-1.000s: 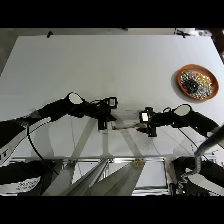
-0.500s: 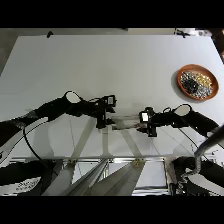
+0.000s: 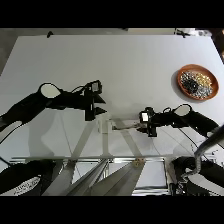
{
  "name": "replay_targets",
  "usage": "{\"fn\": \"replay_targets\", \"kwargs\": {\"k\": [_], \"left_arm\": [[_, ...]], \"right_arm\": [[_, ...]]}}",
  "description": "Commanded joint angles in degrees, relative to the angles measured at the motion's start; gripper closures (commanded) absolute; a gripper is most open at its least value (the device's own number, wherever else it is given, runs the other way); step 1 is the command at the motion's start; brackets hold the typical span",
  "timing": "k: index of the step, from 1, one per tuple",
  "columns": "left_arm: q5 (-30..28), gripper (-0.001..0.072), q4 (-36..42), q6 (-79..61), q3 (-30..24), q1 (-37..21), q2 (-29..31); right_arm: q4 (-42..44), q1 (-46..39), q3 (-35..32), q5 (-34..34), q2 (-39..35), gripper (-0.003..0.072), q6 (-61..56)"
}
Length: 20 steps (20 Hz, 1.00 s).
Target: Fold the box and place the chain.
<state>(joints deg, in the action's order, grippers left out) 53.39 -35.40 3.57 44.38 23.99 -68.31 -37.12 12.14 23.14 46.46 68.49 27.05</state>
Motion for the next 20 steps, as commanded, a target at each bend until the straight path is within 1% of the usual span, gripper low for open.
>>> {"fn": "replay_targets", "kwargs": {"k": [1, 2, 4, 5, 6, 7, 8, 9, 10, 12, 13, 14, 15, 16, 20], "left_arm": [[9.8, 0.0582, -3.9, 7.4, 0.1, -0.7, 6.0], [14.0, 0.0701, -3.9, 7.4, 0.1, 0.1, 6.7], [20.4, 0.0704, -3.8, 7.8, 0.0, 3.1, 6.5], [20.8, 0.0704, -3.7, 9.2, 0.0, 5.5, 6.1], [19.8, 0.0703, -3.6, 9.8, 0.0, 8.0, 5.5], [17.5, 0.07, -3.0, 9.8, 0.0, 10.6, 4.8], [13.6, 0.07, -1.6, 9.8, 0.0, 13.3, 3.7], [8.3, 0.07, 0.4, 9.8, 0.0, 15.5, 2.5], [1.2, 0.07, 2.9, 9.8, 0.0, 17.3, 1.1], [-13.4, 0.0701, 9.7, 9.7, 0.0, 19.1, -1.6], [-19.7, 0.0702, 13.7, 9.5, 0.0, 19.1, -3.0], [-24.7, 0.0701, 16.5, 9.6, 0.0, 19.0, -4.3], [-28.7, 0.0701, 18.4, 9.6, 0.0, 18.8, -5.9], [-31.3, 0.0701, 18.9, 10.5, 0.0, 18.8, -7.4], [-36.7, 0.0705, 18.9, 15.9, 0.0, 18.8, -12.4]], "right_arm": [[0.0, 0.1, 0.0, 0.0, 0.0, 0.0285, 0.0], [0.0, 0.1, 0.0, 0.0, 0.0, 0.0285, 0.0], [0.0, 0.1, 0.0, 0.0, 0.0, 0.0285, 0.0], [0.0, 0.1, 0.0, 0.0, 0.0, 0.0285, 0.0], [0.0, 0.1, 0.0, 0.0, 0.0, 0.0285, 0.0], [0.0, 0.1, 0.0, 0.0, 0.0, 0.0285, 0.0], [0.0, 0.1, 0.0, 0.0, 0.0, 0.0285, 0.0], [0.0, 0.1, 0.0, 0.0, 0.0, 0.0285, 0.0], [0.0, 0.1, 0.0, 0.0, 0.0, 0.0285, 0.0], [0.0, 0.1, 0.0, 0.0, 0.0, 0.0285, 0.0], [0.0, 0.1, 0.0, 0.0, 0.0, 0.0285, 0.0], [0.0, 0.1, 0.0, 0.0, 0.0, 0.0285, 0.0], [0.0, 0.1, 0.0, 0.0, 0.0, 0.0285, 0.0], [0.0, 0.1, 0.0, 0.0, 0.0, 0.0285, 0.0], [0.0, 0.1, 0.0, 0.0, 0.0, 0.0285, 0.0]]}}
